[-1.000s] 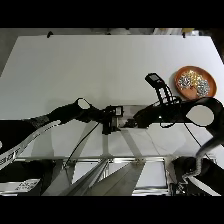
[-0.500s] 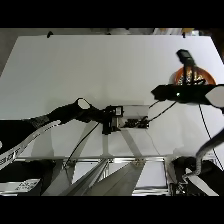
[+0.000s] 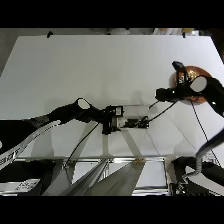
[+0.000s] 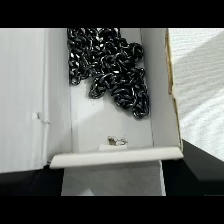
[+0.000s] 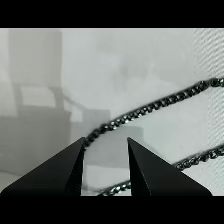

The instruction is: Fold the box and place the chain.

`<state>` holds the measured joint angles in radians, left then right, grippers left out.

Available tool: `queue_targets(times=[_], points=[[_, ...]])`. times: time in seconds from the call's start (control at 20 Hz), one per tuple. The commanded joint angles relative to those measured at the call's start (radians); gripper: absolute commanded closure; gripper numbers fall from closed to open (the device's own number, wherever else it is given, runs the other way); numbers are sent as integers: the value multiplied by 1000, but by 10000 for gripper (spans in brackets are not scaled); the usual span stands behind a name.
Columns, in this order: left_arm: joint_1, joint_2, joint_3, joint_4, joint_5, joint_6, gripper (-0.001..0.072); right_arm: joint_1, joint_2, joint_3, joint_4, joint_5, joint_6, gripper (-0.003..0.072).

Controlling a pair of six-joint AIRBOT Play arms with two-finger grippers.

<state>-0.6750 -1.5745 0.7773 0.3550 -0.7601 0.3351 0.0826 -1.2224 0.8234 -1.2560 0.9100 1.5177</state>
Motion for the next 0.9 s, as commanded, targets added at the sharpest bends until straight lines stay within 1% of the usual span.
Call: queue_targets(times=[0.0, 0.1, 0.45, 0.5, 0.55, 0.6, 0.65, 0.7, 0.75, 0.85], points=[[0, 0, 0, 0, 0, 0, 397, -5, -104, 1, -6, 13, 0, 381], [0, 0, 0, 0, 0, 0, 397, -5, -121, 0, -6, 8, 0, 382], [0, 0, 0, 0, 0, 0, 397, -5, -171, 0, -4, -66, 4, 396], [0, 0, 0, 0, 0, 0, 397, -5, -174, 0, -5, -68, 3, 426], [0, 0, 0, 0, 0, 0, 397, -5, -174, 0, -5, -71, 3, 483], [0, 0, 0, 0, 0, 0, 397, -5, -174, 0, -5, -78, 3, 523], [0, 0, 0, 0, 0, 0, 397, -5, -174, 0, -5, -81, 3, 532], [0, 0, 0, 0, 0, 0, 397, -5, -174, 0, -4, -80, 3, 563], [0, 0, 0, 0, 0, 0, 397, -5, -174, 0, -4, -73, -1, 674], [0, 0, 0, 0, 0, 0, 397, -5, -173, 0, 0, -37, -14, 672]])
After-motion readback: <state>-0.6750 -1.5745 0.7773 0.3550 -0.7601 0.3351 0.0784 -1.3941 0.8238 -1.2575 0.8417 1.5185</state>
